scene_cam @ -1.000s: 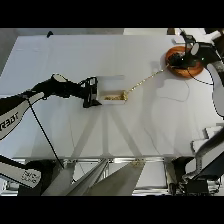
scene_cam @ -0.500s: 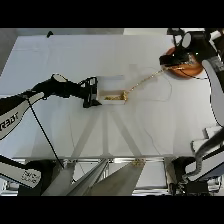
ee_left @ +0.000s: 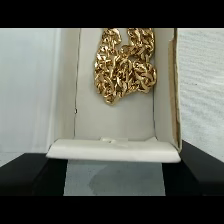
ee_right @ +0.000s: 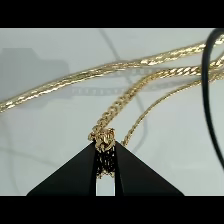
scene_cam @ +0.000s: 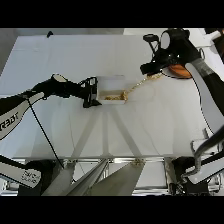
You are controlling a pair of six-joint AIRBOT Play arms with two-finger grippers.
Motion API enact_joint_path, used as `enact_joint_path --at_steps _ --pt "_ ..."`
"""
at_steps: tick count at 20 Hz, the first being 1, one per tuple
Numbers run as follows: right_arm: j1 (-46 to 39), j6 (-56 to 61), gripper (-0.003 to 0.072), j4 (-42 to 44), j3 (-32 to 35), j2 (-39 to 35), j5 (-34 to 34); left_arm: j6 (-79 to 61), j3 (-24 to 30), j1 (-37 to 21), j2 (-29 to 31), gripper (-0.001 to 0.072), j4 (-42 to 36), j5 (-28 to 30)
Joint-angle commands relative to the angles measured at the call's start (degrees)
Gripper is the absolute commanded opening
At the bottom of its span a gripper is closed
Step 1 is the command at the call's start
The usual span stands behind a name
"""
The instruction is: Fold the box and place the chain.
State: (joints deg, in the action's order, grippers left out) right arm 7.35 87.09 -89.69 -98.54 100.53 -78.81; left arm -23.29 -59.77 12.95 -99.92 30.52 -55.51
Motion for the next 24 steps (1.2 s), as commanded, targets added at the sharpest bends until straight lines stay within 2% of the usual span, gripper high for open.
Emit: enact_joint_path --at_steps 1,7,12,19,24 --pt "4.42 -0.02 0.0008 1.95 0.0 -0.17 -2.4 0.0 -0.02 0.0 0.0 0.0396 0.0 0.0" --pt "11.45 -0.17 0.0009 4.31 0.0 -0.17 -2.38 -0.02 -0.02 0.0 0.0 0.0396 0.0 0.0" --pt "15.13 -0.7 0.0008 12.57 0.0 -0.42 -2.01 -0.02 -0.02 0.0 0.0 0.0396 0.0 0.0" --pt "16.83 -0.68 0.0008 21.9 -0.02 -4.63 5.86 -0.02 -0.02 0.0 0.0 0.0396 0.0 0.0" --pt "20.06 -3.52 0.0006 25.14 0.0 -4.81 13.81 0.0 -0.02 0.0 0.0 0.0396 0.0 0.0"
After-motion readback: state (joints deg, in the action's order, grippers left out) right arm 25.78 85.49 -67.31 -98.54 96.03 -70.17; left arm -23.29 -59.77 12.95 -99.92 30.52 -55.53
